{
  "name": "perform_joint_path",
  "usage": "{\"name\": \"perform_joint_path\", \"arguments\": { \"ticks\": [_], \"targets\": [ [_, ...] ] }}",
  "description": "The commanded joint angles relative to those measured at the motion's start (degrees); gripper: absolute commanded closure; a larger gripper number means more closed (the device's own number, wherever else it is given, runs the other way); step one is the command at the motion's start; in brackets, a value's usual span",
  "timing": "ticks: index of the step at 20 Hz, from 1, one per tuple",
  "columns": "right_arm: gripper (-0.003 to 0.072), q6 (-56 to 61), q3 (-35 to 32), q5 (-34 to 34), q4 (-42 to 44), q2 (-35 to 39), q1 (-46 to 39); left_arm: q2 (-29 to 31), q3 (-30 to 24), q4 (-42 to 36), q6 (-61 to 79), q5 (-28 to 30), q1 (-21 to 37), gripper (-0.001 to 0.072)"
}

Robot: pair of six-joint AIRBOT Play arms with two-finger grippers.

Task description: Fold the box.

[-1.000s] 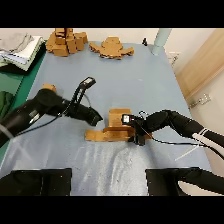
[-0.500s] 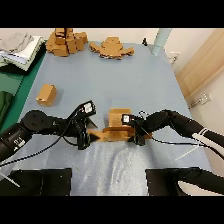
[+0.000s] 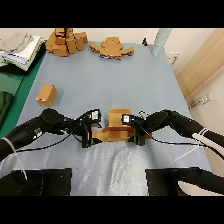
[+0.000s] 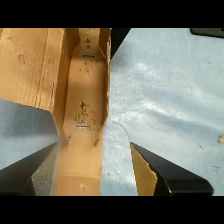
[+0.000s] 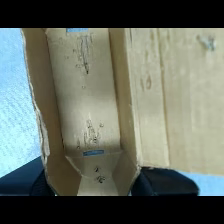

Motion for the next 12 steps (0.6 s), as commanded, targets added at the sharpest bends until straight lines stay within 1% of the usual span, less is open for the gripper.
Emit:
{"name": "perform_joint_path", "arguments": {
  "ticks": [1, 5, 7, 9, 12],
  "targets": [
    [0.0094, 0.00, 0.04, 0.00, 0.02, 0.00, -0.02, -5.88, 0.02, -6.21, 6.78, 1.81, 0.11, 0.0027],
    [0.0094, 0.00, 0.02, 0.00, 0.00, 0.00, -0.02, -8.83, 0.02, -6.21, 6.80, 1.99, 0.09, 0.0029],
    [0.0094, 0.00, 0.02, 0.00, 0.02, 0.00, -0.02, -9.09, 0.02, -6.25, 6.80, 3.65, 0.07, 0.0033],
    [0.0094, 0.00, 0.02, 0.00, 0.02, 0.00, -0.02, -9.14, 0.07, -6.27, 6.78, 4.76, 0.07, 0.0291],
    [0.0094, 0.00, 0.02, 0.00, 0.00, 0.00, -0.02, -9.68, 0.15, -7.17, 7.17, 4.76, -0.72, 0.0299]
  ]
}}
